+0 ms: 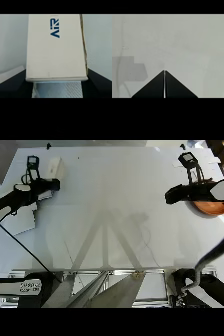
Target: Fold the box and place the chain.
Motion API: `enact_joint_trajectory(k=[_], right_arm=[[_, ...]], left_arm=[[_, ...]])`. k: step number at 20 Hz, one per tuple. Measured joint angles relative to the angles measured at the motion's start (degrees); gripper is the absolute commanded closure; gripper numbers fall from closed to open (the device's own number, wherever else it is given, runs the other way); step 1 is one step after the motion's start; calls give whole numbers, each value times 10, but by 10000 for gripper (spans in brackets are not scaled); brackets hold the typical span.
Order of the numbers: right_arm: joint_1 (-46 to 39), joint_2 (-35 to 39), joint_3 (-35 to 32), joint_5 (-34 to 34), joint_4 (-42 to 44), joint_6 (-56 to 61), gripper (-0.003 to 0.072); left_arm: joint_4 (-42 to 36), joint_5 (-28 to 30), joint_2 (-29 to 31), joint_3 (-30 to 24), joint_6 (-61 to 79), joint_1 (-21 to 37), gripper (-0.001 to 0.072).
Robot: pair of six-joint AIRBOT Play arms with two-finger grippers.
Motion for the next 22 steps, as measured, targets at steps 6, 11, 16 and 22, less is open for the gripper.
enact_joint_trajectory(k=[6, 11, 16, 22], right_arm=[[0, 0, 0, 0, 0, 0, 673], [0, 0, 0, 0, 0, 0, 673], [0, 0, 0, 0, 0, 0, 673], [0, 0, 0, 0, 0, 0, 673]], left_arm=[[420, -8, -38, 2, -397, 1, 371], [542, -2, -35, -1, -506, 3, -3], [559, -86, 0, -1, -535, 2, -5], [506, -107, 42, -1, -485, -13, -6]])
